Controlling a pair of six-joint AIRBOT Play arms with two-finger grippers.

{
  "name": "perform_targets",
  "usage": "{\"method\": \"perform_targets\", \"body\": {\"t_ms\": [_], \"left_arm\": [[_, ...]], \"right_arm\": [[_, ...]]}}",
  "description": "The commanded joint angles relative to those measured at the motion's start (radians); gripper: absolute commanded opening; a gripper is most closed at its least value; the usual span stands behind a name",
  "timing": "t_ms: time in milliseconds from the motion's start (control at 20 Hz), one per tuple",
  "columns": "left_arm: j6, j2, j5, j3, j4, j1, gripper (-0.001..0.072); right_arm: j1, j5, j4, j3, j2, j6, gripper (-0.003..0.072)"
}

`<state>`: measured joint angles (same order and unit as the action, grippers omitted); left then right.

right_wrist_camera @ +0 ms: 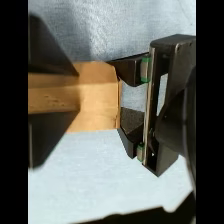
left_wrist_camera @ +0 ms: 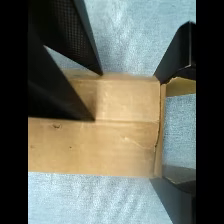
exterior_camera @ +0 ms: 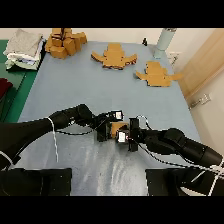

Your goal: Fold the box.

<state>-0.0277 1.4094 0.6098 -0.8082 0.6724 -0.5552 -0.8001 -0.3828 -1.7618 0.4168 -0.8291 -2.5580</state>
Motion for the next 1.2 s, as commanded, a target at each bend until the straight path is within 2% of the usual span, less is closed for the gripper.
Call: {"method": "perform_targets", "body": {"t_ms": [0, 100, 150, 250, 300, 350, 400, 450, 500, 550, 650, 700, 1150], "left_arm": [[0.001, 0.000, 0.000, -0.001, 0.001, 0.000, 0.0522], [0.001, 0.001, 0.000, -0.001, 0.001, 0.000, 0.0522], [0.001, 0.000, 0.000, -0.001, 0.001, 0.000, 0.0522], [0.001, 0.001, 0.000, -0.001, 0.001, 0.000, 0.0521], [0.001, 0.000, 0.000, -0.001, 0.001, 0.000, 0.0522], [0.001, 0.001, 0.000, -0.001, 0.001, 0.000, 0.0522], [0.001, 0.000, 0.000, -0.001, 0.001, 0.000, 0.0522], [0.001, 0.000, 0.000, -0.001, 0.001, 0.000, 0.0522], [0.001, 0.000, 0.000, -0.001, 0.001, 0.000, 0.0522], [0.001, 0.000, 0.000, -0.001, 0.001, 0.000, 0.0522], [0.001, 0.000, 0.000, -0.001, 0.001, 0.000, 0.0522], [0.001, 0.000, 0.000, -0.001, 0.001, 0.000, 0.0522], [0.001, 0.000, 0.000, -0.001, 0.001, 0.000, 0.0522]], "right_arm": [[0.000, -0.003, 0.000, 0.001, 0.001, 0.002, 0.0220], [0.000, -0.005, 0.000, 0.001, 0.002, 0.003, 0.0218], [0.000, -0.008, 0.000, 0.001, 0.002, 0.002, 0.0157], [0.000, -0.011, 0.000, 0.001, 0.002, 0.002, 0.0130], [0.000, -0.010, 0.000, 0.001, 0.002, 0.002, 0.0085], [0.000, -0.010, 0.000, 0.001, 0.004, 0.002, 0.0085], [0.000, -0.010, 0.000, 0.001, 0.008, 0.002, 0.0104], [0.000, -0.010, 0.000, 0.001, 0.014, 0.002, 0.0198], [0.000, -0.010, 0.000, 0.001, 0.020, 0.002, 0.0392], [0.000, -0.011, 0.000, 0.001, 0.026, 0.002, 0.0457], [0.000, -0.010, 0.000, 0.001, 0.027, 0.002, 0.0473], [0.000, -0.010, 0.000, 0.001, 0.024, 0.002, 0.0554], [0.000, 0.035, 0.031, 0.001, -0.013, 0.001, 0.0572]]}}
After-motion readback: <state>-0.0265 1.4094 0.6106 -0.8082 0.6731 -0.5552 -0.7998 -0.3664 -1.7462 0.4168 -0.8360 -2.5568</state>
